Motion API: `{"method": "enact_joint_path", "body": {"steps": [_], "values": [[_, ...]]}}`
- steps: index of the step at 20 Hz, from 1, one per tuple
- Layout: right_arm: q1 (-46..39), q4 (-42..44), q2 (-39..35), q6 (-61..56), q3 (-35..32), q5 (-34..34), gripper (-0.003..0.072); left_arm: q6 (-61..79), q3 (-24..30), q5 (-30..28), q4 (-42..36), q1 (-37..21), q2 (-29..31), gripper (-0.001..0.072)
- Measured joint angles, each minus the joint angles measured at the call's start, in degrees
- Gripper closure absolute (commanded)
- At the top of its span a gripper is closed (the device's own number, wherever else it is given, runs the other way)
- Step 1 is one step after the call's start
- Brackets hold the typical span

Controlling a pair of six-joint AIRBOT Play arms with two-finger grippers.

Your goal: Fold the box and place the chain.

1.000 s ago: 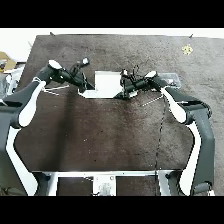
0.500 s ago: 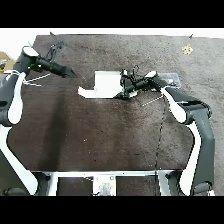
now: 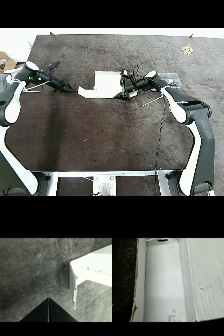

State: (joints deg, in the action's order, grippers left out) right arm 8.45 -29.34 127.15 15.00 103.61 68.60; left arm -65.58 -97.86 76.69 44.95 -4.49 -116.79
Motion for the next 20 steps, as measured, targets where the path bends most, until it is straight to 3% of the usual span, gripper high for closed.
{"method": "enact_joint_path", "body": {"steps": [4,11,12,13,20], "values": [[0.0,0.0,0.0,0.0,0.0,0.0,0.0244,1.4,4.2,-2.9,-3.0,2.6,0.0,0.0701],[0.0,0.0,0.0,0.0,0.0,0.0,0.0244,5.2,5.7,-4.9,-11.1,5.0,0.0,0.0694],[0.0,0.0,0.0,0.0,0.0,0.0,0.0244,5.9,5.8,-4.7,-12.0,5.1,0.0,0.0511],[0.0,0.0,0.0,0.0,0.0,0.0,0.0244,6.4,5.8,-4.2,-12.6,5.3,0.0,0.0430],[0.0,0.0,0.0,0.0,0.0,0.0,0.0244,8.6,5.5,-3.1,-17.7,5.5,0.0,0.0429]]}}
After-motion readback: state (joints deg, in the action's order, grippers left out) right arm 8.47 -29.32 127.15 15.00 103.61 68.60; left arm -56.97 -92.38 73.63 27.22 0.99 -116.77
